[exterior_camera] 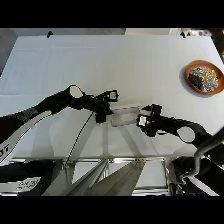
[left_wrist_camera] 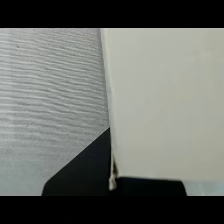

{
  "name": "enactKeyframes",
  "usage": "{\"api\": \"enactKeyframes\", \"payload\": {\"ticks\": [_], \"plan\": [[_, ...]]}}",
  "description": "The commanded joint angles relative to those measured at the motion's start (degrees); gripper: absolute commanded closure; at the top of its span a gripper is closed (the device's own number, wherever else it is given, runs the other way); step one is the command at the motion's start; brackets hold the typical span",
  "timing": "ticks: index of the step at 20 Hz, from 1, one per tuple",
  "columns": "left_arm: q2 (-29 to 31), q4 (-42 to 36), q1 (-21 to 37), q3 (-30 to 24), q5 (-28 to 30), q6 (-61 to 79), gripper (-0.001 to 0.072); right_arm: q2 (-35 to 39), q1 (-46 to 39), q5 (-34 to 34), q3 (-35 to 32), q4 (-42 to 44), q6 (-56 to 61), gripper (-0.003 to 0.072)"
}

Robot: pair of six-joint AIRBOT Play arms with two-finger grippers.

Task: Fold the box and place the chain.

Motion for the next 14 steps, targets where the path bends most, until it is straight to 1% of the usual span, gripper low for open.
{"api": "enactKeyframes", "payload": {"ticks": [1, 5, 10, 14], "plan": [[0.0, 0.02, 0.02, -0.04, 0.0, 0.04, 0.0699, -2.08, -1.64, 1.36, 1.01, 7.28, -8.9, -0.0006], [0.0, 0.02, 0.02, -0.04, -0.02, 0.04, 0.0699, -5.07, -3.56, 2.56, 1.42, 13.99, -17.33, -0.0007], [0.0, 0.02, 0.02, -0.04, -0.02, 0.04, 0.0699, -7.48, -9.84, 8.44, 2.08, 17.27, -23.43, -0.0011], [0.0, 0.02, 0.02, -0.04, 0.0, 0.04, 0.0699, -10.25, -12.15, 12.96, 2.69, 23.19, -32.89, -0.0016]]}}
